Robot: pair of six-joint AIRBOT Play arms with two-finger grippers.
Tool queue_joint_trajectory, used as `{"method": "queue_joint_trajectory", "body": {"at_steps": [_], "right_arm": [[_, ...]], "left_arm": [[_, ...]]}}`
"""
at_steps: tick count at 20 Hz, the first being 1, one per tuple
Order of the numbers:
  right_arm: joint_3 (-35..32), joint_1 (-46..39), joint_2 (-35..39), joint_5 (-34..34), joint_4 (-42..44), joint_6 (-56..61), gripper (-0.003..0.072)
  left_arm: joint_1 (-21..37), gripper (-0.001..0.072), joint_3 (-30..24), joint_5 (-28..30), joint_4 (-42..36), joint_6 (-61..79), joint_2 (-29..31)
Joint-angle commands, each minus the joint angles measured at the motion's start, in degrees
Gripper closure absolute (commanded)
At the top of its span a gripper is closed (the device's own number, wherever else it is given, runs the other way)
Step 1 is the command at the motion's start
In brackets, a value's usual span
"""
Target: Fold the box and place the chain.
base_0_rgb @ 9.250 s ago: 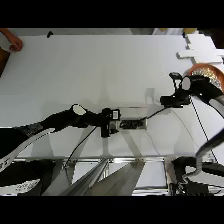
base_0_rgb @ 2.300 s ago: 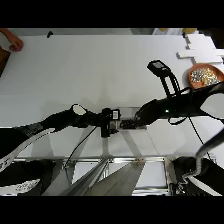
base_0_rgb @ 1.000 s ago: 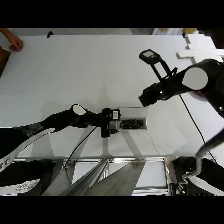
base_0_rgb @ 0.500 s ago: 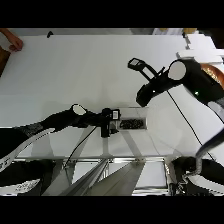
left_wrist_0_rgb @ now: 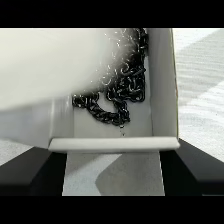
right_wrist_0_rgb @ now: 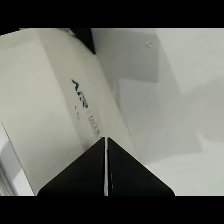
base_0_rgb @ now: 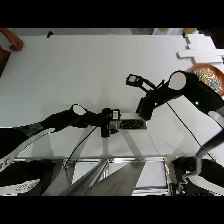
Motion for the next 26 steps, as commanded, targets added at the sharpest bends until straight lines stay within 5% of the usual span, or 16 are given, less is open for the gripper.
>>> {"method": "queue_joint_trajectory", "body": {"at_steps": [1, 3, 7, 16, 26], "right_arm": [[-3.74, 0.11, 3.17, 0.07, 1.33, -3.50, 0.0662], [-5.05, 1.20, 3.61, 0.09, 1.36, -4.42, 0.0659], [-5.99, 4.50, 3.61, -1.33, 1.33, -4.74, 0.0483], [-6.80, 5.97, 11.69, -6.51, 0.87, -12.26, 0.0416], [-11.93, 6.23, 11.76, -8.13, 1.36, -13.79, 0.0400]], "left_arm": [[-0.02, 0.0376, -0.02, 0.02, 0.02, 0.00, 0.04], [-0.02, 0.0376, -0.02, 0.00, 0.02, 0.00, 0.04], [-0.02, 0.0376, -0.02, 0.02, 0.00, 0.00, 0.04], [-0.02, 0.0376, -0.02, 0.02, 0.00, 0.00, 0.04], [-0.02, 0.0376, -0.02, 0.02, 0.00, 0.00, 0.04]]}}
